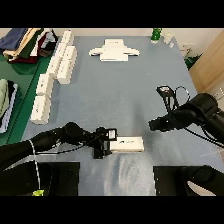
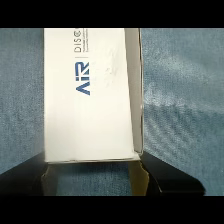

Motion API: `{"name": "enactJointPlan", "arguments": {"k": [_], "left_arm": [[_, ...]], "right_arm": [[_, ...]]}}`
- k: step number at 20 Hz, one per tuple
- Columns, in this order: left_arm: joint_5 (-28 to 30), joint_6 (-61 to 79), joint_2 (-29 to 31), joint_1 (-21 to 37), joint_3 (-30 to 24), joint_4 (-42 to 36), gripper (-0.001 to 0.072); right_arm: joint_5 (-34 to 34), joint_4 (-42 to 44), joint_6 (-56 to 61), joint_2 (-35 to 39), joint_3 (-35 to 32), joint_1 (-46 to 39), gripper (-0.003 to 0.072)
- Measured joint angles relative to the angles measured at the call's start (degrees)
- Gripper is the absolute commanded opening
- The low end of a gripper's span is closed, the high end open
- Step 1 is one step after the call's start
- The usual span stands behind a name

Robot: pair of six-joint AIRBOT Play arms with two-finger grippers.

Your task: Fold the box.

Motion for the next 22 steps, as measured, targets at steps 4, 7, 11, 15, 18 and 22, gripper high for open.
{"name": "enactJointPlan", "arguments": {"k": [4,7,11,15,18,22], "left_arm": [[0.0,0.0,0.0,0.0,0.1,0.0,0.0399],[0.1,0.0,1.0,0.0,0.2,0.1,0.0399],[0.6,-0.7,4.4,0.1,0.3,0.2,0.0399],[4.6,-10.3,7.3,1.7,0.3,5.5,0.0399],[6.1,-23.6,8.3,7.2,0.3,13.0,0.0399],[6.6,-38.3,8.8,19.8,0.6,21.0,0.0399]], "right_arm": [[-1.6,-0.2,0.8,-2.4,0.6,-0.5,0.0005],[-2.0,-0.2,1.0,-3.0,0.8,-0.8,0.0005],[-2.2,-0.2,1.1,-3.2,0.8,-0.8,0.0005],[-2.4,-0.2,1.1,-3.3,0.8,-0.8,0.0005],[-2.3,-0.2,1.1,-3.3,0.8,-0.8,0.0005],[-2.4,-0.2,1.1,-3.3,0.8,-0.8,0.0005]]}}
